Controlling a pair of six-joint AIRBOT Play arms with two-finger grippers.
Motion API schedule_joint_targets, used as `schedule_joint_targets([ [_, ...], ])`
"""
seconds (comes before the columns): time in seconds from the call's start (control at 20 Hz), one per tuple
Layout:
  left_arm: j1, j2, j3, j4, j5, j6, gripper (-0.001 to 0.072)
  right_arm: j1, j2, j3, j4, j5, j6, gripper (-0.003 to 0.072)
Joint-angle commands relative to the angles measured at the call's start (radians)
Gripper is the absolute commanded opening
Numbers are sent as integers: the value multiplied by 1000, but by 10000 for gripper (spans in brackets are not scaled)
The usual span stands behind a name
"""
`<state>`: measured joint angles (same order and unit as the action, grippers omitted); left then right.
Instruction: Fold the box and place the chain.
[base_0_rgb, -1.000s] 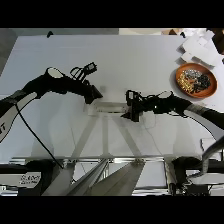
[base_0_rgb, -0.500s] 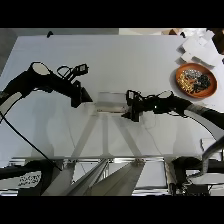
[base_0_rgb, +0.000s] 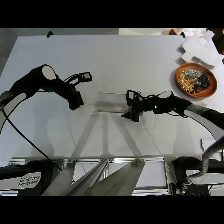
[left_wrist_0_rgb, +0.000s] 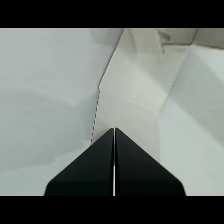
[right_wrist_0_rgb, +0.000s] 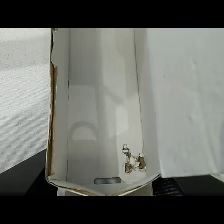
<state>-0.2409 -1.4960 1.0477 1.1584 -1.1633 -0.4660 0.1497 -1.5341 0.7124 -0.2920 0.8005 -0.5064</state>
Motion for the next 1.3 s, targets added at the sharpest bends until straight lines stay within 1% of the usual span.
schedule_joint_targets([
  [0.0, -21, -32, -1, 139, 28, -104, 8, 0, 0, 0, 0, 0, 0, 519],
  [0.1, -24, -42, -1, 141, 28, -117, 8, 0, 0, 0, 0, 0, 0, 519],
  [0.3, -23, -9, -1, 16, 24, -85, 6, 0, 0, 0, 0, 0, 0, 519],
  [0.4, -20, 19, -1, -76, -3, 32, 6, 0, 0, 0, 0, 0, 0, 519],
  [0.55, -13, 31, -1, -233, -97, 303, 10, 0, 0, 0, 0, 0, 0, 519],
  [0.6, -9, 28, -3, -272, -114, 382, 14, 0, 0, 0, 0, 0, 0, 519],
  [0.65, -6, 27, -8, -294, -105, 445, 92, 0, 0, 0, 0, 0, 0, 519],
  [0.7, -2, 27, -17, -296, -84, 492, 247, 0, 0, 0, 0, 0, 0, 519],
  [0.75, 1, 26, -30, -294, -48, 521, 374, 0, 0, 0, 0, 0, 0, 519],
  [0.8, 6, 26, -47, -294, -9, 542, 407, 0, 0, 0, 0, 0, 0, 519],
  [0.95, 27, 26, -101, -319, 30, 674, 406, 0, 0, 0, 0, 0, 0, 519],
  [1.05, 50, 26, -135, -409, 30, 761, 386, 0, 0, 0, 0, 0, 0, 519],
  [1.15, 69, 22, -157, -482, 40, 852, 386, 0, 0, 0, 0, 0, 0, 519],
  [1.25, 73, -1, -161, -531, 50, 874, 386, 0, 0, 0, 0, 0, 0, 519],
])
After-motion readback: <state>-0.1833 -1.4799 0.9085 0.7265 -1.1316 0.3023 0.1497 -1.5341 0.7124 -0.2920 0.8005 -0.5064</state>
